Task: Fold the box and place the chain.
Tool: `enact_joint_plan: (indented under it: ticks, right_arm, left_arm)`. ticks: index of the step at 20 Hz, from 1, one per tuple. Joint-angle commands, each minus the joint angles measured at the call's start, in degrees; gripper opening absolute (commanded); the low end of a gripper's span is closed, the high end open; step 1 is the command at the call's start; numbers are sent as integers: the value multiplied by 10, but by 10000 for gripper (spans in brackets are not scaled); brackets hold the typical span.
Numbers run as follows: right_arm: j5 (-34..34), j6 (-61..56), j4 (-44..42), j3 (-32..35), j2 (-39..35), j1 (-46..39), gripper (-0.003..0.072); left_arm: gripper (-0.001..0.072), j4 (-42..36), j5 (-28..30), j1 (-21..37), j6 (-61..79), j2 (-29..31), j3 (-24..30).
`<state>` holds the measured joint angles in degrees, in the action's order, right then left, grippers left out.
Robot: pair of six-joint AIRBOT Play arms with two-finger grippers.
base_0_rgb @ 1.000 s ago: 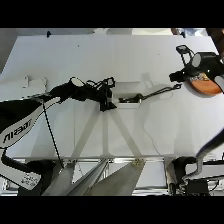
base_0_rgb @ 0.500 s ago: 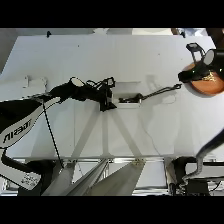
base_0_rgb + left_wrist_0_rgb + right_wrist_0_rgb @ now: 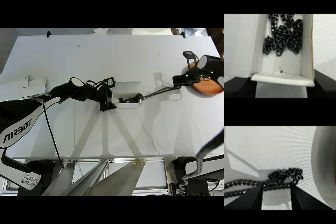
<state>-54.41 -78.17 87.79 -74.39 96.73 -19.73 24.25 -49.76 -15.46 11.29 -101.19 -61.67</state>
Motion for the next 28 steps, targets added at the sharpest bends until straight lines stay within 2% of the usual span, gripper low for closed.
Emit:
enact_joint_plan:
  ticks: [1,2,4,6,9,15,18,21,24,28]
  right_arm:
    - [22,0,-16,0,19,0,371]
    - [14,0,-22,0,26,0,367]
    - [2,0,-24,0,35,0,235]
    - [-3,7,-24,0,32,0,11]
    - [-3,23,-21,0,6,0,9]
    - [-17,89,-22,0,-109,0,9]
    - [-53,128,-37,0,-161,0,9]
    - [-100,185,-94,0,-197,3,9]
    - [-150,217,-108,0,-211,38,9]
    - [-187,218,-110,0,-212,128,9]
  left_arm:
    - [19,0,0,0,0,0,0]
    - [19,0,0,0,0,0,0]
    - [19,0,0,0,0,0,0]
    - [19,0,0,0,0,0,0]
    - [19,0,0,0,0,0,0]
    - [19,0,0,0,0,0,0]
    - [19,0,0,0,0,0,0]
    - [19,0,0,0,0,0,0]
    - [19,0,0,0,0,0,0]
    - [19,0,0,0,0,0,0]
